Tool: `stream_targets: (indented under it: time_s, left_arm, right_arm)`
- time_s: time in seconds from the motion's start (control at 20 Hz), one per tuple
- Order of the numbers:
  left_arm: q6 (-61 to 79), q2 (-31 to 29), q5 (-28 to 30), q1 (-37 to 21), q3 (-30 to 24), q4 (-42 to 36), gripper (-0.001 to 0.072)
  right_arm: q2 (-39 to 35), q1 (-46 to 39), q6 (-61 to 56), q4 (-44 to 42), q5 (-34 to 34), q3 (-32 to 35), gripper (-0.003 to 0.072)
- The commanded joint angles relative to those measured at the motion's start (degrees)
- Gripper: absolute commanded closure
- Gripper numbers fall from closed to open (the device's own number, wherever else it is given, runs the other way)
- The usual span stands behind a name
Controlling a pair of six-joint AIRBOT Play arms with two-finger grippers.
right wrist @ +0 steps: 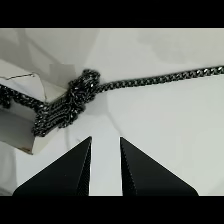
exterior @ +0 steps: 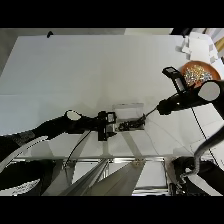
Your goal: Fold the box and place the chain.
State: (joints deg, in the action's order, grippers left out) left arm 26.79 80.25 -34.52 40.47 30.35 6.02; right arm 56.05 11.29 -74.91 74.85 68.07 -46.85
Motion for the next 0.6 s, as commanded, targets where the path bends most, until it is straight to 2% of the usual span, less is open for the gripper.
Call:
stream_targets:
  time_s: [0.0,0.25,0.4,0.55]
  left_arm:
    - [0.0,0.0,0.0,0.0,0.0,0.0,0.0559]
    - [0.0,0.0,0.0,0.0,0.0,0.0,0.0559]
    - [0.0,0.0,0.0,0.0,0.0,0.0,0.0559]
    - [0.0,0.0,0.0,0.0,0.0,0.0,0.0559]
  right_arm:
    - [2.6,-0.1,0.8,0.0,-1.4,0.0,0.0488]
    - [6.7,-0.1,18.6,-0.3,-3.3,0.0,0.0489]
    - [7.0,-0.1,31.9,-0.7,-2.0,0.0,0.0489]
    - [7.0,-0.1,47.4,-4.7,0.5,0.0,0.0488]
